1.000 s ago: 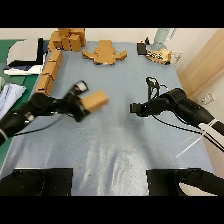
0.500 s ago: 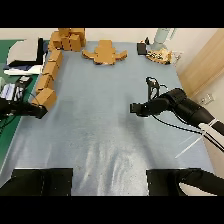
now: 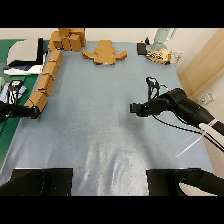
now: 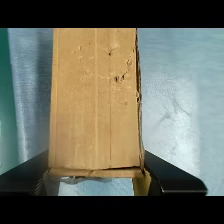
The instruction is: Fold the box.
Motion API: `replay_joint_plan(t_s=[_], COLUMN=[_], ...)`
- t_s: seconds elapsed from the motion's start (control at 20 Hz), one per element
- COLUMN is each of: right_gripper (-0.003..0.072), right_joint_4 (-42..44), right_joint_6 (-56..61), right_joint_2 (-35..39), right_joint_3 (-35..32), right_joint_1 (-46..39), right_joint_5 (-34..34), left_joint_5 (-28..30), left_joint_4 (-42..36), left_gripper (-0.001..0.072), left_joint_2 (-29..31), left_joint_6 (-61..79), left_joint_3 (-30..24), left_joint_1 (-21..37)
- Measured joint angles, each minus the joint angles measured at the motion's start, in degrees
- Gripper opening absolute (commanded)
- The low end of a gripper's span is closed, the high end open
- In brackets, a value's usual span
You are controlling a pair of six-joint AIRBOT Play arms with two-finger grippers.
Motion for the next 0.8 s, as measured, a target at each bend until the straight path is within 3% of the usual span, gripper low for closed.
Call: replay_joint_plan(t_s=[0.35, 0.8], right_gripper=[0.0005, 0.0005], right_joint_4=[0.0, 0.0], right_joint_6=[0.0, 0.0], right_joint_2=[0.0, 0.0], right_joint_3=[0.0, 0.0], right_joint_1=[0.0, 0.0], right_joint_5=[0.0, 0.0], left_joint_5=[8.0, 9.8], left_joint_4=[-0.9, -4.0], left_gripper=[0.0519, 0.0519], left_joint_2=[-5.0, -7.4], left_joint_6=[0.3, 3.3], left_joint_3=[0.0, -0.1], left_joint_1=[0.1, -4.6])
